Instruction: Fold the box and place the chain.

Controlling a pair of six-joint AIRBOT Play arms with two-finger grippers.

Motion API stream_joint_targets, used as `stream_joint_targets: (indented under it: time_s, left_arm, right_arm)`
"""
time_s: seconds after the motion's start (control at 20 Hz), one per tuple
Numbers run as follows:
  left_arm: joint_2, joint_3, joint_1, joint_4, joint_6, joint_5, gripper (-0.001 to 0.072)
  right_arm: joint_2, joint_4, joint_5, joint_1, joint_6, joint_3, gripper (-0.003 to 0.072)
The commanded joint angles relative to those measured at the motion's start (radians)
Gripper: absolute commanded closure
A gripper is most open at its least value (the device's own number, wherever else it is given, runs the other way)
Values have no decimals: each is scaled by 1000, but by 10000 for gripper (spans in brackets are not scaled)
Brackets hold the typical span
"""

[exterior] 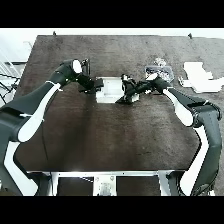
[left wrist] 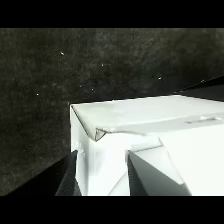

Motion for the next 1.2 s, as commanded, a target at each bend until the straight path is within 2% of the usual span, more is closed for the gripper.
stream_joint_targets:
  time_s: [0.0,0.25,0.4,0.7,1.15]
  left_arm:
    - [-66,103,-18,56,-61,-130,342]
    - [-158,253,-51,189,-129,-266,342]
    - [-202,306,-70,209,-146,-298,342]
    - [-217,309,-82,305,-158,-322,342]
    - [-216,312,-82,305,-123,-261,341]
  right_arm:
    - [-1,0,0,0,0,0,181]
    - [-1,0,0,0,0,0,181]
    - [-1,0,0,0,0,0,181]
    - [-1,0,0,0,0,0,181]
    - [-1,0,0,0,0,0,181]
